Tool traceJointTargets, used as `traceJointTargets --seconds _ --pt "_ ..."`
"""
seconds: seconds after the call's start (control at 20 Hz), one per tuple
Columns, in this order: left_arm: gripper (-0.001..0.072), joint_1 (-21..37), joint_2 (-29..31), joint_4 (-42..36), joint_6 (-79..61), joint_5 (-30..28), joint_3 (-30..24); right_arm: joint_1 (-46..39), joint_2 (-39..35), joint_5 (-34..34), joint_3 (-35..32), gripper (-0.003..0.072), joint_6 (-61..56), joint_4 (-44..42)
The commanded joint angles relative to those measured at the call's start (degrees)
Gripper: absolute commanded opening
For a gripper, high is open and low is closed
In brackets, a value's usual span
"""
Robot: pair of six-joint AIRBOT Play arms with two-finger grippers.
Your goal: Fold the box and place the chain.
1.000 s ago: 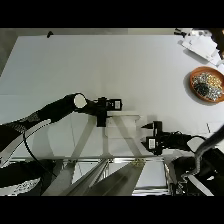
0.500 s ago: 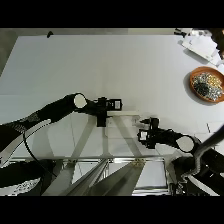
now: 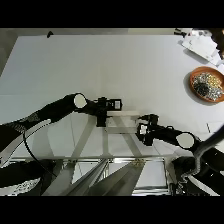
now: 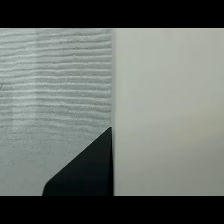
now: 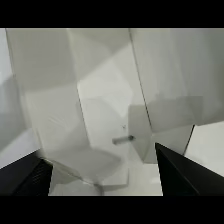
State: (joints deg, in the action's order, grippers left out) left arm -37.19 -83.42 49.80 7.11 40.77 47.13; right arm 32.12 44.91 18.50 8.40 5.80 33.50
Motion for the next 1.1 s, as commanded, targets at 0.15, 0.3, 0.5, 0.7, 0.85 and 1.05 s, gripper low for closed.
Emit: traceJointTargets --seconds 0.15,0.3,0.5,0.7,0.85,1.05 --pt "0.0012 -0.04 0.00 0.00 -0.02 -0.04 0.04 -3.58 0.04 -0.13 0.31 0.0659 0.02 -1.92" --pt "0.0012 -0.04 0.00 0.00 -0.02 -0.04 0.04 -6.27 0.04 0.22 1.42 0.0658 0.09 -1.90" --pt "0.0012 -0.04 0.00 -0.02 -0.02 -0.04 0.04 -6.60 0.04 0.63 3.63 0.0657 3.43 -2.34" --pt "0.0012 -0.04 0.00 0.00 -0.02 -0.04 0.04 -6.60 0.07 1.57 3.63 0.0657 5.27 -2.47" --pt "0.0012 -0.04 0.00 0.00 -0.02 -0.04 0.04 -6.60 0.07 1.57 3.63 0.0657 7.17 -3.21" --pt "0.0012 -0.04 0.00 -0.02 -0.02 -0.04 0.04 -6.60 0.90 1.97 3.63 0.0657 16.55 -8.66"
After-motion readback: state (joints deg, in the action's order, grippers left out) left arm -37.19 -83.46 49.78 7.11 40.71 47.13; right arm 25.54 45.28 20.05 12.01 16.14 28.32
